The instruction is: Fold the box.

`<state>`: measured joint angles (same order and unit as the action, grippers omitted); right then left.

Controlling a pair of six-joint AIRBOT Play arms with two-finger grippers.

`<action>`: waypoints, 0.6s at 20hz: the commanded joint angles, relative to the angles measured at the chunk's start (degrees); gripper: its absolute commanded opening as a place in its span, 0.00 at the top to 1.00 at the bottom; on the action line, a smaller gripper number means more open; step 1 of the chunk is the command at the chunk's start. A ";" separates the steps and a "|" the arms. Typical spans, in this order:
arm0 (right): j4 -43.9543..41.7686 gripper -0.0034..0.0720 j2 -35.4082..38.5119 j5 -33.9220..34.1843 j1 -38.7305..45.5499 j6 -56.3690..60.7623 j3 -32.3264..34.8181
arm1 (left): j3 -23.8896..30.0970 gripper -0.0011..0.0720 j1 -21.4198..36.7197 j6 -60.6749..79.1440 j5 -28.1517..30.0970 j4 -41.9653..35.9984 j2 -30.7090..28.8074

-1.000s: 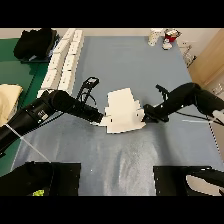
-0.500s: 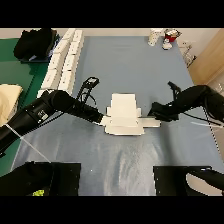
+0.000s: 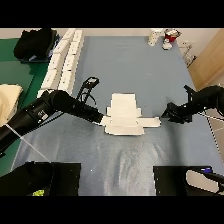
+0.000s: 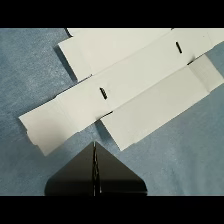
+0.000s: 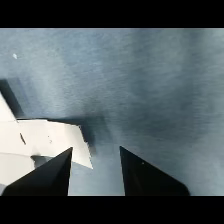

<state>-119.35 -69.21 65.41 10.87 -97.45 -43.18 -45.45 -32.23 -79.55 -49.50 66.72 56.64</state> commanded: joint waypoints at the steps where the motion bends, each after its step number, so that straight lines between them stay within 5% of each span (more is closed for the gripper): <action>1: -9.75 0.37 -3.21 -0.63 0.28 -9.22 2.54 | -0.02 0.97 -0.02 0.02 0.00 0.02 -0.04; 8: -13.05 0.42 -4.87 -2.82 -7.26 -11.72 2.69 | -0.02 0.97 -0.02 0.02 0.04 0.02 -0.04; 10: -13.14 0.57 -4.85 -2.75 -9.14 -11.82 2.67 | -0.02 0.97 -0.02 0.02 0.04 -0.09 -0.04; 12: -13.29 0.57 -4.85 -2.62 -9.97 -12.15 2.67 | -0.02 0.97 -0.02 0.02 0.09 -0.11 -0.04</action>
<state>-131.61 -73.93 62.98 2.81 -108.77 -40.56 -45.45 -32.23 -79.53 -49.47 66.67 56.64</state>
